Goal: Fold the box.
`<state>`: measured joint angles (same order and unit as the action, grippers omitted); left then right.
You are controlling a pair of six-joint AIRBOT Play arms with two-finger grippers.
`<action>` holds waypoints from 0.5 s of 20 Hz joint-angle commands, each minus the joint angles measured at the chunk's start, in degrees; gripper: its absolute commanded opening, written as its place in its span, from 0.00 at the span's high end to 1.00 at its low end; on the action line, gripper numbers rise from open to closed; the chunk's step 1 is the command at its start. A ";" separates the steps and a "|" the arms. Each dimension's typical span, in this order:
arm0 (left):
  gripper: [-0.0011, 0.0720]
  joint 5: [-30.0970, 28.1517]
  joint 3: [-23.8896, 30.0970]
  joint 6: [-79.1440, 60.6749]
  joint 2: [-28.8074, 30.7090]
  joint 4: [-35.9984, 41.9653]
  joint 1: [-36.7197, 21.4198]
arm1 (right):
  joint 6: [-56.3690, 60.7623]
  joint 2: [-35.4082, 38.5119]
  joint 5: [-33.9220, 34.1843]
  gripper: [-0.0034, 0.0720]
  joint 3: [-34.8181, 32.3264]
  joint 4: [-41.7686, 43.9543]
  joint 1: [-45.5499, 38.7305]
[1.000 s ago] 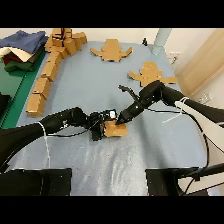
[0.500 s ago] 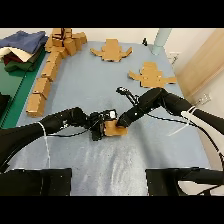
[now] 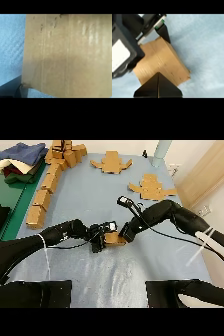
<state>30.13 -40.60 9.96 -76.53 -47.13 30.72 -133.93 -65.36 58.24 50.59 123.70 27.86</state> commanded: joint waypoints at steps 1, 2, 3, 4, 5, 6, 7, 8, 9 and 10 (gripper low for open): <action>0.38 0.00 -0.04 -0.04 -0.02 -0.02 0.00 | -1.03 6.73 -13.14 0.95 -6.43 -10.67 5.44; 0.38 0.00 -0.04 -0.04 -0.02 -0.02 0.02 | -1.09 9.29 -18.23 0.95 -9.18 -13.94 7.87; 0.38 0.00 -0.04 -0.04 -0.02 -0.02 0.00 | -1.09 11.89 -23.02 0.95 -11.91 -16.98 10.38; 0.38 0.00 -0.04 -0.04 -0.02 -0.02 0.00 | -1.09 13.73 -26.16 0.95 -13.99 -18.62 12.22; 0.38 -0.02 -0.04 -0.04 -0.02 -0.02 0.00 | -1.16 14.80 -27.80 0.95 -15.39 -19.30 13.57; 0.38 -0.02 -0.04 -0.04 -0.02 -0.02 0.00 | -1.64 14.88 -27.80 0.95 -15.82 -19.87 14.49; 0.38 0.00 -0.04 -0.04 -0.02 -0.02 0.00 | -3.28 14.56 -27.85 0.94 -15.96 -19.76 15.02; 0.38 0.00 -0.04 -0.04 -0.02 -0.02 0.00 | -4.68 14.05 -28.33 0.94 -15.96 -19.78 15.41; 0.38 -0.02 -0.04 -0.04 -0.02 -0.02 0.00 | -6.25 13.38 -29.09 0.89 -15.96 -19.74 15.80; 0.38 0.00 -0.04 -0.04 -0.02 -0.02 0.02 | -8.02 12.83 -29.38 0.75 -15.93 -19.69 16.15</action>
